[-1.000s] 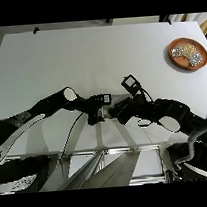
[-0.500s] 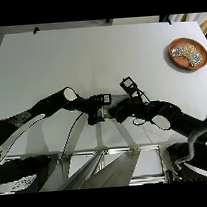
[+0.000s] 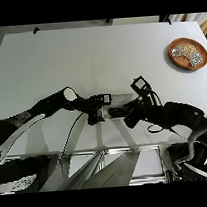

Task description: Fold the box and place the chain.

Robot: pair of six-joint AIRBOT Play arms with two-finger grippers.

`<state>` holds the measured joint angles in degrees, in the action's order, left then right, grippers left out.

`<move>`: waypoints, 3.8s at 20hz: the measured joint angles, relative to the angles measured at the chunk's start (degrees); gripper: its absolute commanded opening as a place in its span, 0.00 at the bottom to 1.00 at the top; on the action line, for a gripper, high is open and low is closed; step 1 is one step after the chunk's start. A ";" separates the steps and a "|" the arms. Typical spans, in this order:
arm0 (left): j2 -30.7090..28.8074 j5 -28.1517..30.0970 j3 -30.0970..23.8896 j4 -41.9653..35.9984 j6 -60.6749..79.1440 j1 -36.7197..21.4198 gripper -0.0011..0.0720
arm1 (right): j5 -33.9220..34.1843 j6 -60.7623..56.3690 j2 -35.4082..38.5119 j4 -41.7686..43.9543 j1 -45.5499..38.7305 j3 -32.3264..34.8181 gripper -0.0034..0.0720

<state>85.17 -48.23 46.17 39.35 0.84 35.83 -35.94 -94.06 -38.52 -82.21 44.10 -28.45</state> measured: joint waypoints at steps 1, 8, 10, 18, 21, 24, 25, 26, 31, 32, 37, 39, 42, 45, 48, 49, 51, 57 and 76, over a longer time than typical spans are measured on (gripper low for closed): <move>0.00 0.00 0.00 0.00 0.00 0.00 0.03 | -3.65 -4.37 1.22 -4.48 -0.07 0.00 0.33; 0.00 0.00 0.00 0.00 0.02 0.00 0.03 | -14.49 -19.67 -0.02 -21.81 -13.07 0.00 0.39; 0.00 0.00 0.00 0.02 0.02 0.00 0.03 | -11.67 -16.61 -2.95 -20.39 -19.26 -0.02 0.41; 0.00 0.00 0.00 0.02 0.02 0.00 0.03 | -3.52 0.72 -19.32 -3.13 -31.19 -2.64 0.51; 0.00 0.00 0.00 0.02 0.00 0.00 0.03 | -1.84 2.82 -24.09 -0.24 -31.91 -5.25 0.47; 0.00 -0.02 0.00 0.02 0.00 0.00 0.03 | -1.38 3.91 -28.00 0.96 -32.15 -7.63 0.47; 0.00 -0.02 0.00 0.02 0.02 0.00 0.03 | -1.22 4.13 -28.96 1.22 -32.22 -8.17 0.47; 0.00 -0.02 0.00 0.02 0.02 0.00 0.03 | -1.18 4.48 -29.86 1.31 -32.24 -8.61 0.44; 0.00 -0.02 0.00 0.02 0.02 0.00 0.03 | -1.09 5.66 -32.44 1.73 -32.26 -9.55 0.44; 0.00 -0.02 0.00 0.02 0.00 0.00 0.03 | -1.09 5.84 -32.81 1.75 -32.26 -9.62 0.43; 0.00 0.00 0.00 0.02 0.00 0.00 0.03 | -0.92 6.75 -34.21 1.92 -32.26 -9.84 0.37; 0.00 -0.02 0.00 0.02 0.02 0.00 0.03 | -0.72 7.06 -34.47 2.32 -32.28 -9.84 0.37; 0.00 0.00 0.00 0.02 0.00 0.00 0.03 | -0.17 7.61 -34.69 3.19 -32.09 -9.84 0.37; 0.00 -0.02 0.00 0.02 0.00 0.00 0.03 | 1.53 8.46 -34.93 4.26 -31.47 -10.10 0.30; 0.00 -0.02 0.00 0.00 0.02 0.00 0.03 | 1.20 8.83 -34.93 4.66 -30.38 -10.67 0.18; 0.00 0.00 0.00 0.02 0.02 0.00 0.03 | 1.01 8.87 -34.93 4.63 -30.14 -10.78 0.18; 0.00 -0.02 0.00 0.00 0.00 0.00 0.03 | 0.11 9.05 -34.95 4.66 -29.77 -10.93 0.08; 0.00 0.00 0.00 0.00 0.00 0.00 0.03 | -1.73 9.70 -34.91 3.85 -29.46 -11.06 0.07; 0.00 -0.02 0.00 0.00 0.02 0.00 0.03 | -7.65 12.09 -33.05 2.80 -29.46 -11.47 0.28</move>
<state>85.17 -48.25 46.17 39.35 0.86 35.83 -43.59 -81.97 -71.57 -79.42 14.63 -39.92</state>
